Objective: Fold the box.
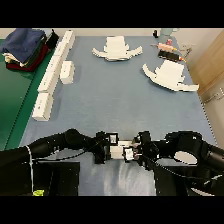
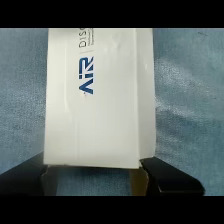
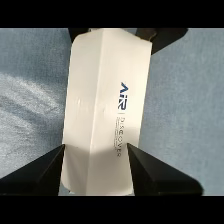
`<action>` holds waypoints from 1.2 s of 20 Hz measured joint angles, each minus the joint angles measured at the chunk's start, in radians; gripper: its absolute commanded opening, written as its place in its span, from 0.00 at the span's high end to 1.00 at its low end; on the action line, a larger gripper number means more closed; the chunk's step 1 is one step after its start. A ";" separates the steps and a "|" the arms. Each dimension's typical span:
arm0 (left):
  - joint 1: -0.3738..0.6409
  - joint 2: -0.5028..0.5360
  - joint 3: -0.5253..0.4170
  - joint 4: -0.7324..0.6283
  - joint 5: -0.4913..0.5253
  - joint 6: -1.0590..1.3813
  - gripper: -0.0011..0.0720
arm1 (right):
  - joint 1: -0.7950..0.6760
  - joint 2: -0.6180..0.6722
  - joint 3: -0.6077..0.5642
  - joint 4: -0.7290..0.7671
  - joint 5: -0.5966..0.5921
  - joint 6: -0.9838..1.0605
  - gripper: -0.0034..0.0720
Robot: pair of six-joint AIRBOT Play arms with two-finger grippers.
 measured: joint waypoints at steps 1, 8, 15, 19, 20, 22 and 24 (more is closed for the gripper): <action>0.000 0.000 0.000 0.000 0.001 0.000 0.35 | 0.002 0.000 -0.001 -0.007 -0.006 0.003 0.20; 0.000 0.000 0.000 0.000 0.000 0.000 0.35 | 0.026 0.001 -0.023 -0.045 -0.037 0.037 0.45; 0.000 0.000 0.000 0.000 0.000 0.000 0.35 | 0.033 0.000 -0.031 -0.051 -0.037 0.054 0.59; 0.000 0.000 0.000 0.000 0.000 0.000 0.35 | 0.034 0.000 -0.031 -0.051 -0.037 0.055 0.45; 0.000 0.000 0.000 0.000 0.000 0.000 0.35 | 0.034 0.001 -0.031 -0.051 -0.037 0.055 0.38; 0.000 0.000 0.000 0.000 0.000 0.000 0.35 | 0.034 0.006 -0.032 -0.051 -0.037 0.056 0.37; 0.000 0.000 0.000 0.000 -0.001 0.000 0.35 | 0.035 0.016 -0.033 -0.051 -0.041 0.056 0.31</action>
